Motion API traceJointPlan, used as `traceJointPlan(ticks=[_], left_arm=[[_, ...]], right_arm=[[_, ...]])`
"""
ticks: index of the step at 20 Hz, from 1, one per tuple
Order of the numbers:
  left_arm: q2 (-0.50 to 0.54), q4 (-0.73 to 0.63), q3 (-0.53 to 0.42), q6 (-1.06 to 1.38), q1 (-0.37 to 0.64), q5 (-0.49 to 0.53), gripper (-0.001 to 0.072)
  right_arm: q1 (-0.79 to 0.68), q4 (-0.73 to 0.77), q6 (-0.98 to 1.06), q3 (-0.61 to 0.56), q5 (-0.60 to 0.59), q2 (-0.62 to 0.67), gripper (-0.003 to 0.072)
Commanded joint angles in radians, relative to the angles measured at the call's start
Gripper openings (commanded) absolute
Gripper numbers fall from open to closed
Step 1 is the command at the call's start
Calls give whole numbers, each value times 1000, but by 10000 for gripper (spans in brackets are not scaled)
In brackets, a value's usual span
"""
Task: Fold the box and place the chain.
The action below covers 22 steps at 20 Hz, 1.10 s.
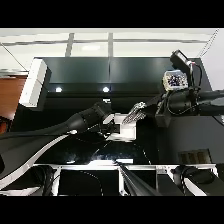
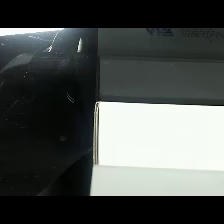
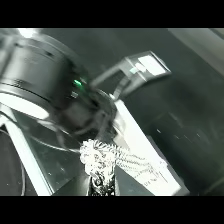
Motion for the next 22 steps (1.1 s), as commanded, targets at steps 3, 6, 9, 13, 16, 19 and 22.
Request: traceJointPlan(ticks=[3, 6, 9, 13, 16, 19, 22], left_arm=[[0, 0, 1, 0, 0, 0, 33], [0, 0, 1, 0, 0, 0, 33], [0, 0, 1, 0, 0, 0, 33], [0, 0, 1, 0, 0, 0, 33], [0, 0, 1, 0, 0, 2, 33], [0, 0, 1, 0, 0, 1, 33], [0, 0, 1, 0, 0, 2, 33]], right_arm=[[-69, -24, 10, 1, 51, 25, 15], [-71, -21, 21, 1, 85, 43, 14], [-70, 7, 21, 0, 98, 43, 14], [-70, 59, 21, -1, 100, 43, 14], [-70, 136, 20, -40, 79, 42, 15], [-56, 193, 16, -118, 41, 42, 14], [14, 184, 17, -182, -82, 39, 14]])
